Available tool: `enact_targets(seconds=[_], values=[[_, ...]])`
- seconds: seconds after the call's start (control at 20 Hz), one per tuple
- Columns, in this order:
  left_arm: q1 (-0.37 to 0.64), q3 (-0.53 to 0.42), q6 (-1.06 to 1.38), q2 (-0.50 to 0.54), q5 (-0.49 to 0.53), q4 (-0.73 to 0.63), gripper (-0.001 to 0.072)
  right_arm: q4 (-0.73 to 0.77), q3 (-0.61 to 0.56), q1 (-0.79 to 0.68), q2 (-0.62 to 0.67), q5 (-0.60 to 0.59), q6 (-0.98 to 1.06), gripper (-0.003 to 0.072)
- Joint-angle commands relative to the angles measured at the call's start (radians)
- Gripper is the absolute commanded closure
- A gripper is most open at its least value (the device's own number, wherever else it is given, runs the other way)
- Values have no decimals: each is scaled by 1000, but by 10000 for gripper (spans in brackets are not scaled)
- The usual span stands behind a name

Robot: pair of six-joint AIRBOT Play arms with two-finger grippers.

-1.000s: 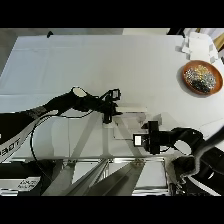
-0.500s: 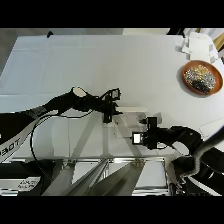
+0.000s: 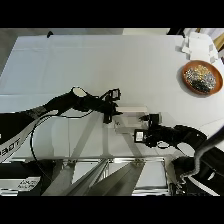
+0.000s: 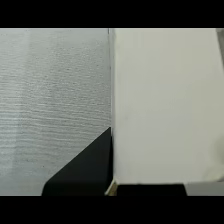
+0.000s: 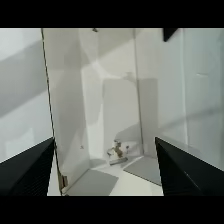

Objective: Fold the box and place the chain.

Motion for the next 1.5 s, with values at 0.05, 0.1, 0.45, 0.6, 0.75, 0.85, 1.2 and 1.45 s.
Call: enact_targets(seconds=[0.05,0.1,0.45,0.6,0.75,0.85,1.2,1.45], values=[[0,0,0,0,0,0,696,131,24,-119,5,56,-9,2],[0,0,0,0,0,0,696,155,24,-131,3,56,-17,2],[0,0,0,0,0,0,696,204,24,-212,-41,101,-95,1],[0,0,0,0,0,0,696,311,24,-286,-41,132,-194,2],[0,0,0,0,0,0,696,395,24,-309,-42,123,-281,2],[0,0,0,0,0,0,696,414,24,-309,-42,97,-293,2],[0,0,0,0,0,0,696,468,24,-397,-45,111,-427,-4],[0,0,0,0,0,0,696,623,24,-442,-134,188,-658,-4]])
